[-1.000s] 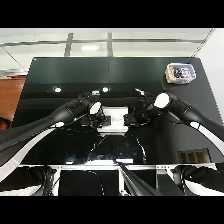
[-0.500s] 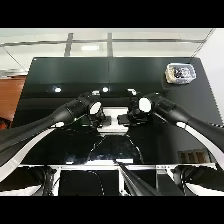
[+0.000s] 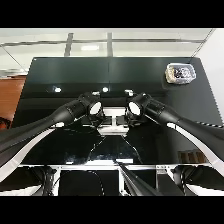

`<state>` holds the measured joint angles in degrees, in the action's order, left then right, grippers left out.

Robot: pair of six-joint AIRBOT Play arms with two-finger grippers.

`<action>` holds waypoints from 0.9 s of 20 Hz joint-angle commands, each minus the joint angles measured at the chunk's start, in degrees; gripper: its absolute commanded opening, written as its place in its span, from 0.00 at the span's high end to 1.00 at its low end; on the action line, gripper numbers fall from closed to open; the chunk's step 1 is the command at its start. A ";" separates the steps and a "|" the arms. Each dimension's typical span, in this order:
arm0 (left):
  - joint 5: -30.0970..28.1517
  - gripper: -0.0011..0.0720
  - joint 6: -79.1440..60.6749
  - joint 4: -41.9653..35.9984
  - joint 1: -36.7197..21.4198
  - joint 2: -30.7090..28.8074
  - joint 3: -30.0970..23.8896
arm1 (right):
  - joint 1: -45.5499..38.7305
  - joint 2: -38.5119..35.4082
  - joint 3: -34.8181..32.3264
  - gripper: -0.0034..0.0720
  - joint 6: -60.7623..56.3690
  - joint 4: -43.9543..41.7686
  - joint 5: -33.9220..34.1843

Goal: Fold the box and place the chain.

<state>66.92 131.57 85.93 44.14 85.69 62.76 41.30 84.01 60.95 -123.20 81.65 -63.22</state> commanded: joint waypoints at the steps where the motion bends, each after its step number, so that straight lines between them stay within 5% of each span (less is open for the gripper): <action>1: 0.92 0.95 0.00 0.22 -0.02 0.00 0.04 | 0.26 0.55 0.17 0.65 -3.30 0.98 -0.85; 6: 1.11 0.95 0.00 0.20 -0.02 0.00 0.04 | 0.26 1.81 0.17 0.65 -3.52 -1.11 -0.66; 8: 1.11 0.95 0.00 0.20 -0.02 0.00 0.04 | 0.26 1.95 0.17 0.94 -3.58 -1.22 -0.63; 12: 1.01 0.95 0.00 0.20 -0.02 0.00 0.04 | 0.26 1.97 0.20 0.94 -4.35 -1.31 -0.87; 13: 0.98 0.95 0.00 0.20 -0.02 0.00 0.04 | 0.24 1.95 0.20 0.92 -4.35 -1.66 -0.87; 14: 0.96 0.95 0.00 0.20 -0.02 0.00 0.04 | 0.22 1.95 0.20 0.71 -4.35 -2.23 -0.76; 15: 0.96 0.95 0.00 0.20 -0.02 0.00 0.04 | 0.20 1.95 0.20 0.62 -4.33 -2.36 -0.66; 18: 1.05 0.95 0.00 0.17 -0.02 0.00 0.04 | 0.20 1.97 0.17 0.62 -4.33 -2.27 -0.68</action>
